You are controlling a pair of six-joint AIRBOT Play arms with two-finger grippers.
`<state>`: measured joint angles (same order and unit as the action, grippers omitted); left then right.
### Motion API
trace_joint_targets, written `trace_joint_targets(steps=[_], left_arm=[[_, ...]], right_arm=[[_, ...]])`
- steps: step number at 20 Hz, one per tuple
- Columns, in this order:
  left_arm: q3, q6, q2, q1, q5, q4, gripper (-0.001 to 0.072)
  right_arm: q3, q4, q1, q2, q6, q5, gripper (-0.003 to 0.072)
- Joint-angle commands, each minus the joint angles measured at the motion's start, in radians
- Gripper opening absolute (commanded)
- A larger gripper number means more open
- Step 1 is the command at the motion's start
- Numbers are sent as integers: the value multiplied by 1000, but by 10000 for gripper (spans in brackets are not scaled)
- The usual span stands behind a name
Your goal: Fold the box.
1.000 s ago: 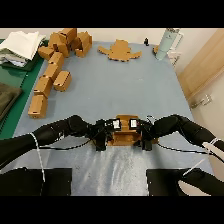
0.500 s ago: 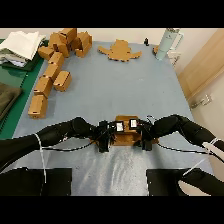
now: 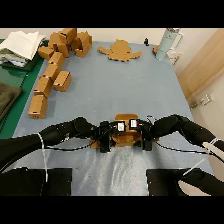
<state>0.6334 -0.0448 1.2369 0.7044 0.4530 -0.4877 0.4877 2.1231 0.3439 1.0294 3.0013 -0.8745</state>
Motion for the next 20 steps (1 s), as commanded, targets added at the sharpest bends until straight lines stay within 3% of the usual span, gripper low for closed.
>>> trace_joint_targets(steps=[1,10,11,12,13,17,20], left_arm=[[1,2,2,0,-2,2,606],[1,10,3,0,-16,2,597],[1,23,3,0,-29,2,466],[2,32,0,-1,-34,-3,183],[1,38,-5,-1,-31,-15,44],[1,120,-58,-1,-16,-73,44],[1,377,-130,-2,64,-290,44]], right_arm=[[0,2,1,0,0,2,536],[0,2,1,0,0,2,536],[0,2,1,0,0,2,536],[0,2,1,0,0,2,536],[0,2,1,0,0,2,536],[0,2,1,0,0,2,536],[0,2,1,0,-1,2,536]])
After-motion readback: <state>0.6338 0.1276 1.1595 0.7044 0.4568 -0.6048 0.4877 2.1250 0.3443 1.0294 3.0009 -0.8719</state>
